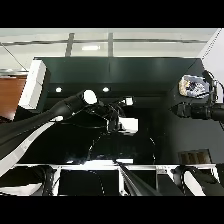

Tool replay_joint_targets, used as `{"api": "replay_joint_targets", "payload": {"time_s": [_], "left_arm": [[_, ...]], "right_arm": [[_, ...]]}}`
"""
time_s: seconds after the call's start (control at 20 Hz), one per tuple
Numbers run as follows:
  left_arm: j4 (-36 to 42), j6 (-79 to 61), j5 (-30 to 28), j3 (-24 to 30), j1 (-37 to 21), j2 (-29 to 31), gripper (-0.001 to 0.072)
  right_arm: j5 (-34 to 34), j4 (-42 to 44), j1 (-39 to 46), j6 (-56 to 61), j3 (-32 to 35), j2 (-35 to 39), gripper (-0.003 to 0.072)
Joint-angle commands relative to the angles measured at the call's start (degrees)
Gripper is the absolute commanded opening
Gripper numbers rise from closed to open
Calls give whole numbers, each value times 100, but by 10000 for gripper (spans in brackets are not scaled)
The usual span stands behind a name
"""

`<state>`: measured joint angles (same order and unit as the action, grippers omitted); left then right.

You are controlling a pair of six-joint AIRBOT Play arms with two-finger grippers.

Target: Fold the box and place the chain.

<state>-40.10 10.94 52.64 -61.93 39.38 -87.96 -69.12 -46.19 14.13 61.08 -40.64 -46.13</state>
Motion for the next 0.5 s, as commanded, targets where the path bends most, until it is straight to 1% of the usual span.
{"api": "replay_joint_targets", "payload": {"time_s": [0.0, 0.15, 0.2, 0.35, 0.45], "left_arm": [[-81, -4, -7, -4, 74, -15, 715], [-328, 125, -22, -4, 286, -109, 715], [-409, 197, -74, -4, 352, -153, 715], [-1008, 599, -426, -2, 564, -280, 715], [-1202, 610, -470, -2, 691, -308, 715]], "right_arm": [[2, 2, 4, 0, -2, 2, 17], [2, 0, 4, 0, -2, 2, 17], [2, 2, 4, 0, -2, 2, 17], [2, 0, 4, 0, -2, 2, 17], [2, 2, 4, 0, -2, 2, 17]]}}
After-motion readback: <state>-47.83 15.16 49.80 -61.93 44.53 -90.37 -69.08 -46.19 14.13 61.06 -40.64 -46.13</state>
